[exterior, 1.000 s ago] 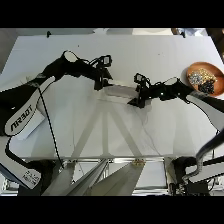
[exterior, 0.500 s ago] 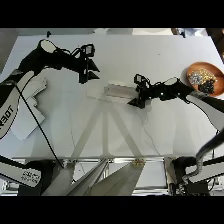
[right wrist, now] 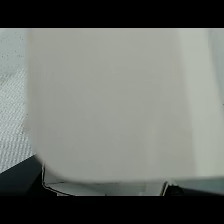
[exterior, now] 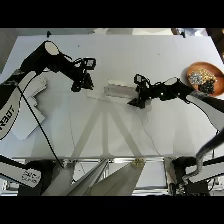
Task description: Fold the box and place the chain.
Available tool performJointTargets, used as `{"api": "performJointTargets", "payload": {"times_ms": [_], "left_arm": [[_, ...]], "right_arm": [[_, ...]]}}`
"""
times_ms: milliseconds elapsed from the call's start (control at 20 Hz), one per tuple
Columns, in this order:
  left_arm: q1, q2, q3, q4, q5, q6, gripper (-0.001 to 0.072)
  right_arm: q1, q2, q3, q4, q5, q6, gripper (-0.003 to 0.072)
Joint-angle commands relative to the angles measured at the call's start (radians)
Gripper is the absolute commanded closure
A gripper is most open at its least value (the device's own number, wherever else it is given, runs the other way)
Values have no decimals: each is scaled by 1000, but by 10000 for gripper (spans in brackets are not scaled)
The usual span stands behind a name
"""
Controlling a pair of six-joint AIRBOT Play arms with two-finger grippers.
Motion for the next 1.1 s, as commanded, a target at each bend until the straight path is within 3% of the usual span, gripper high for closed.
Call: {"api": "performJointTargets", "payload": {"times_ms": [0,150,250,500,700,900,1050], "left_arm": [[-7,5,0,-17,-118,-1,698],[-27,16,0,-111,-285,-61,700],[-47,15,0,-208,-267,-87,700],[-113,-16,0,-368,21,-75,699],[-145,-87,0,-384,306,64,696],[-146,-124,0,-397,573,2,695],[-146,-125,0,-391,672,-119,695]], "right_arm": [[0,0,0,0,0,0,230],[0,0,0,0,0,0,230],[0,0,0,0,0,0,230],[0,0,0,0,0,0,230],[0,0,0,0,0,0,230],[0,0,0,0,0,0,230],[0,0,0,0,0,0,230]]}}
